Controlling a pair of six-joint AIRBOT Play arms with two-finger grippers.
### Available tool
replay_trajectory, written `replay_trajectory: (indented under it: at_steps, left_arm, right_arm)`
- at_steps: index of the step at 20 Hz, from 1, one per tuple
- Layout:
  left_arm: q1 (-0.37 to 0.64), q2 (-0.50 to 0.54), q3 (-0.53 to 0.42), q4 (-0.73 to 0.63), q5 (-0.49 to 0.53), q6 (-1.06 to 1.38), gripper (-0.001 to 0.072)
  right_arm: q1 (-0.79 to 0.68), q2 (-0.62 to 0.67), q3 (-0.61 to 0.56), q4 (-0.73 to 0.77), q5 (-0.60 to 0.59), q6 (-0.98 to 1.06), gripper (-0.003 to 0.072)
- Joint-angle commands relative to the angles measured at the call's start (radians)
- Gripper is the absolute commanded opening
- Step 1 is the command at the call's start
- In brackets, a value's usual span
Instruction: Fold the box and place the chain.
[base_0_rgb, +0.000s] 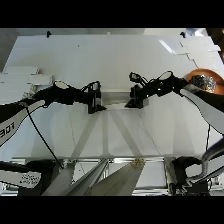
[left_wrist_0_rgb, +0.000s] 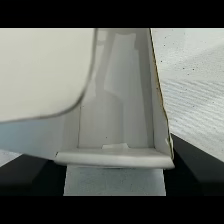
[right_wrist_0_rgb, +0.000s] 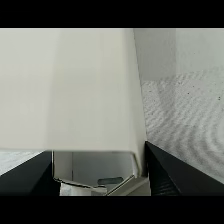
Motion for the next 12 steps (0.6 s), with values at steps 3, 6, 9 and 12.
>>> replay_trajectory:
  at_steps: [3,6,9,12]
  left_arm:
    - [0.0,0.0,0.001,0.001,0.005,0.0,0.026]
    - [0.0,0.0,0.001,0.001,0.005,0.0,0.026]
    - [0.0,0.0,0.001,0.001,0.005,0.0,0.026]
    - [0.0,0.0,0.001,0.001,0.005,0.0,0.026]
  right_arm:
    - [0.001,0.0,0.0,0.001,0.002,0.0,0.0433]
    - [0.001,0.0,0.0,0.001,0.002,0.0,0.0433]
    - [0.001,0.0,0.0,0.002,0.001,0.0,0.0433]
    - [0.001,0.0,0.0,0.002,0.0,0.0,0.0477]
